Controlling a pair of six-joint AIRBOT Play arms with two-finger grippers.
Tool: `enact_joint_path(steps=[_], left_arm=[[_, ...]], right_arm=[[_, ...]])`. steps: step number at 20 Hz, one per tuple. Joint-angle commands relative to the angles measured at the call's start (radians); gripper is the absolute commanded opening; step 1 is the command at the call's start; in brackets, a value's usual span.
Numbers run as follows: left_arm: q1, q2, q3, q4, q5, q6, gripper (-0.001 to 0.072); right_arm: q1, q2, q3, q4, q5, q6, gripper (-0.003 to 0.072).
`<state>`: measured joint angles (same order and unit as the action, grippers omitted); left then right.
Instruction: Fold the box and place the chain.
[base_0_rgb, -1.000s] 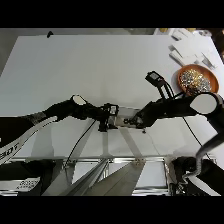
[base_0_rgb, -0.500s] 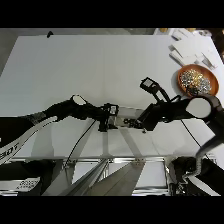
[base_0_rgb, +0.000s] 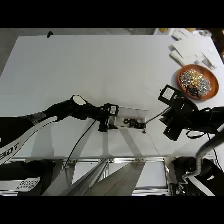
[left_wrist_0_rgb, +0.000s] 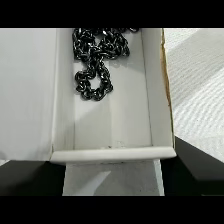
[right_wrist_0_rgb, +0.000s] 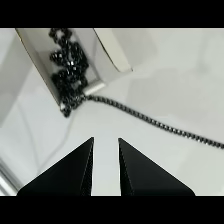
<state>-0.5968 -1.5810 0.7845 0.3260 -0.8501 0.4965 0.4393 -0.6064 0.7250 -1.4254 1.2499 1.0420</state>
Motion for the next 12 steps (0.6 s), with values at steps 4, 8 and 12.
enact_joint_path(steps=[4, 8, 12], left_arm=[[0.001, 0.000, 0.001, 0.000, 0.000, 0.000, 0.0038], [0.001, 0.000, 0.001, 0.000, 0.001, 0.000, 0.0038], [0.001, 0.000, 0.001, 0.000, 0.000, 0.000, 0.0038]], right_arm=[[0.001, -0.156, 0.000, -0.018, 0.052, -0.127, 0.0159], [-0.020, -0.259, -0.001, -0.013, 0.045, -0.277, 0.0159], [-0.201, -0.245, -0.001, 0.085, 0.050, -0.406, 0.0158]])
